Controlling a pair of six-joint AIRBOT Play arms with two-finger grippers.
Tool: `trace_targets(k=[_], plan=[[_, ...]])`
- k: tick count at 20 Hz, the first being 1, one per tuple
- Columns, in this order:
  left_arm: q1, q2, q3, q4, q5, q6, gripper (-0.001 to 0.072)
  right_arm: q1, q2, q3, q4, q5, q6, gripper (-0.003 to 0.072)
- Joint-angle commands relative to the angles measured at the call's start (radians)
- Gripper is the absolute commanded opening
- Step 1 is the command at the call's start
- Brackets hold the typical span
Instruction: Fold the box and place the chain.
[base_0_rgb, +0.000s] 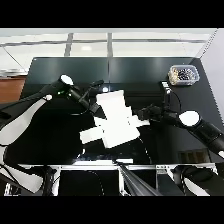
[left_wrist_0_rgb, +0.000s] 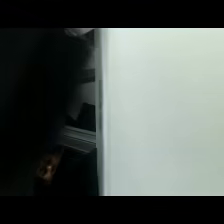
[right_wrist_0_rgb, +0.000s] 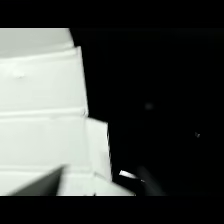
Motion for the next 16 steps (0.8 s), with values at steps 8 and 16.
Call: trace_targets(k=[8, 16], plan=[[-0.084, 0.413, -0.290, 0.057, 0.449, 0.240, 0.0023, -0.183, 0.004, 0.170, -0.651, 0.150, -0.036, 0.0694], [-0.189, 0.444, -0.410, 0.087, 0.733, 0.797, 0.0026, -0.154, 0.002, 0.164, -0.555, 0.227, -0.231, 0.0694]])
